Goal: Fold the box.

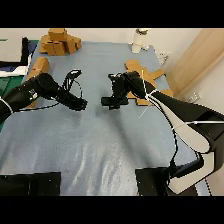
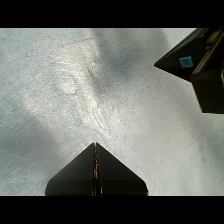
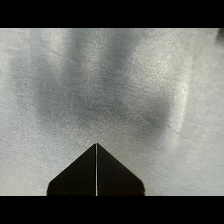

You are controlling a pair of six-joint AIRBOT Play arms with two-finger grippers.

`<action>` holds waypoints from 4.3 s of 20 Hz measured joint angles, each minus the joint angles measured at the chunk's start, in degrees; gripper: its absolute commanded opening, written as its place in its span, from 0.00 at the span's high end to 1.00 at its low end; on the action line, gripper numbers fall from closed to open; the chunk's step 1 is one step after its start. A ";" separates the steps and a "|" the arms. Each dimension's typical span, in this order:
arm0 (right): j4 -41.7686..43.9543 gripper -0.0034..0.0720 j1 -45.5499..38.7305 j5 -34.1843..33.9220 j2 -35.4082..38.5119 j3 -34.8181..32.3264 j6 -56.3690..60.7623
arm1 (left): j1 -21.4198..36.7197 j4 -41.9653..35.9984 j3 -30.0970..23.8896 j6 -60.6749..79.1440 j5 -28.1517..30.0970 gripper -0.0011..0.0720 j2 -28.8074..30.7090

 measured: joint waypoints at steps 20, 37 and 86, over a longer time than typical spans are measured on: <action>-0.17 0.84 -0.35 2.73 0.00 0.46 0.00 | 0.00 -0.20 0.00 0.00 0.55 0.97 0.00; 5.95 0.41 -54.36 6.10 -6.75 9.90 -20.13 | -0.02 -6.73 0.00 -0.04 4.66 0.97 0.00; 25.53 0.42 -41.99 -4.09 25.97 -44.11 -43.52 | -0.07 -22.99 0.02 11.63 -18.14 0.35 0.00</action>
